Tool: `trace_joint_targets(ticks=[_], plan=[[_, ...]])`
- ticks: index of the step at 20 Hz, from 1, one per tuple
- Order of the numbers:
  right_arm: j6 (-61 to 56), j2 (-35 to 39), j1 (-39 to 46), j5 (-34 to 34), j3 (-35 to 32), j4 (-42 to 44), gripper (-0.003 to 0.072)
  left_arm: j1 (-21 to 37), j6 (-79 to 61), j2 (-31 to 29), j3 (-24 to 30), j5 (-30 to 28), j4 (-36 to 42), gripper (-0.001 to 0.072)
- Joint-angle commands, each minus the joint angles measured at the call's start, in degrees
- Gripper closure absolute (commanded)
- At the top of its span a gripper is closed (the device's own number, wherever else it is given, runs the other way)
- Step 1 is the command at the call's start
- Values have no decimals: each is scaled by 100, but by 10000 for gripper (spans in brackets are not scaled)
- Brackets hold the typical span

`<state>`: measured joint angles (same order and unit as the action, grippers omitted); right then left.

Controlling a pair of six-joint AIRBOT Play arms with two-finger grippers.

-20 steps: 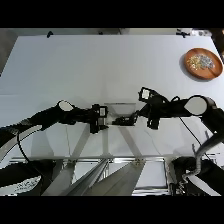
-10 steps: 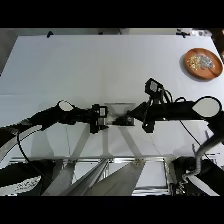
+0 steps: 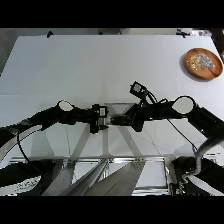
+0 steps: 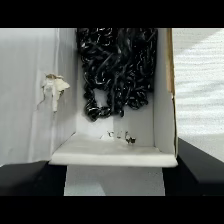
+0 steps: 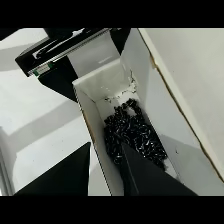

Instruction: Fold the box and place the chain.

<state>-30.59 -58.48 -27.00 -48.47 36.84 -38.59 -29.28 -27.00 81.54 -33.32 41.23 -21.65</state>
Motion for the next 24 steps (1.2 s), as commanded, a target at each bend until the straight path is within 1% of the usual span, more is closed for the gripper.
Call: trace_joint_targets(ticks=[1,2,3,5,7,9,12,14,16,18,21,22,24], plan=[[-269,98,-28,76,7,-59,505,-4,0,-4,-2,-2,0,315],[-363,240,13,33,7,-79,606,-2,0,-4,-2,-2,0,315],[-424,404,109,-68,7,-79,672,-2,-2,-7,-2,0,0,315],[-706,691,389,-455,7,-96,672,-4,0,-4,-2,-2,0,315],[-1165,918,782,-977,7,-387,672,-2,0,-4,-2,0,-2,315],[-1853,1012,1410,-1069,7,-800,675,-2,0,-4,-2,0,0,315],[-1895,949,2514,-999,7,-717,677,-2,-2,-4,-2,-2,0,315],[-1908,669,2931,-778,7,-363,677,-4,0,-4,-2,4,0,315],[-1644,70,2946,-522,7,461,677,-4,-2,-4,-2,15,0,315],[-1029,-750,2704,-568,7,1523,677,-4,0,-4,-2,17,0,315],[-304,-1670,2247,-619,9,2671,676,-4,0,-4,-2,15,0,315],[-173,-1840,2114,-643,9,2835,676,-2,0,-4,-2,15,0,315],[33,-2044,1871,-833,44,2830,675,-4,0,-4,-2,17,0,315]])
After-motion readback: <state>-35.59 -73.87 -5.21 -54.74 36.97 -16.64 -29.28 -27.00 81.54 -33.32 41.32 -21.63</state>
